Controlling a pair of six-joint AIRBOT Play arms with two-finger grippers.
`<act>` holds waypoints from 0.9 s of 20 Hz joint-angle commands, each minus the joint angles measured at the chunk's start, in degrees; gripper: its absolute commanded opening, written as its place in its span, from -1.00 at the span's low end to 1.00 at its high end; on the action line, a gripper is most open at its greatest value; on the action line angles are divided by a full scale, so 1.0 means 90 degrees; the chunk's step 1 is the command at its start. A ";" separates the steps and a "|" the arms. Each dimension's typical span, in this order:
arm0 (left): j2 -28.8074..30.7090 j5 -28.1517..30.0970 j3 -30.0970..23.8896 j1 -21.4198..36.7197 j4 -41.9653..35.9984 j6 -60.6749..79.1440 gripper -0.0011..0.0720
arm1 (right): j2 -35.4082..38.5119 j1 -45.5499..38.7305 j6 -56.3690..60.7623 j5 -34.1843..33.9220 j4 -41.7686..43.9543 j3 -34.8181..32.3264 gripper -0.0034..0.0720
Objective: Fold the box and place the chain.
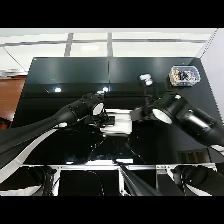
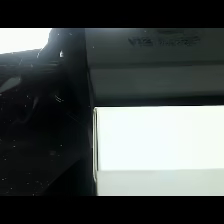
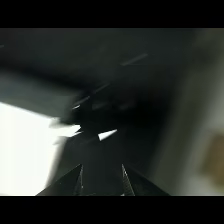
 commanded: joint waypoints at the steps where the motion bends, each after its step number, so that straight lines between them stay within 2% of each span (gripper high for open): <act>1: 0.0000 -0.0015 0.0002 0.0002 -0.0002 -0.0002 -0.89 | 0.0342 -0.0442 -0.0070 0.0595 -0.2499 -0.0121 -0.15; 5: 0.0000 0.0005 0.0002 0.0002 -0.0005 -0.0002 -0.89 | 0.0340 -0.2166 0.0117 -0.0704 -0.2426 -0.0634 -0.14; 6: 0.0000 0.0005 0.0002 0.0002 -0.0005 -0.0002 -0.89 | 0.0338 -0.2611 0.0311 -0.1185 -0.2319 -0.0780 0.03; 7: 0.0000 0.0005 0.0002 0.0002 -0.0005 -0.0002 -0.89 | 0.0318 -0.3014 0.0330 -0.1644 -0.2091 -0.0877 0.75; 8: 0.0000 0.0005 0.0002 0.0002 -0.0005 -0.0002 -0.89 | 0.0265 -0.3373 0.0311 -0.2030 -0.1741 -0.0899 0.98; 10: 0.0000 0.0002 0.0002 0.0002 -0.0005 -0.0002 -0.89 | 0.0112 -0.4007 0.0180 -0.2686 -0.0806 -0.0896 0.98; 12: 0.0000 0.0002 0.0002 0.0002 -0.0005 -0.0002 -0.89 | -0.0056 -0.4311 0.0112 -0.2968 -0.0284 -0.0896 0.98; 18: 0.0000 -0.0015 0.0002 0.0002 -0.0005 -0.0002 -0.89 | -0.0692 -0.4437 -0.0342 -0.3011 -0.0231 -0.0573 0.98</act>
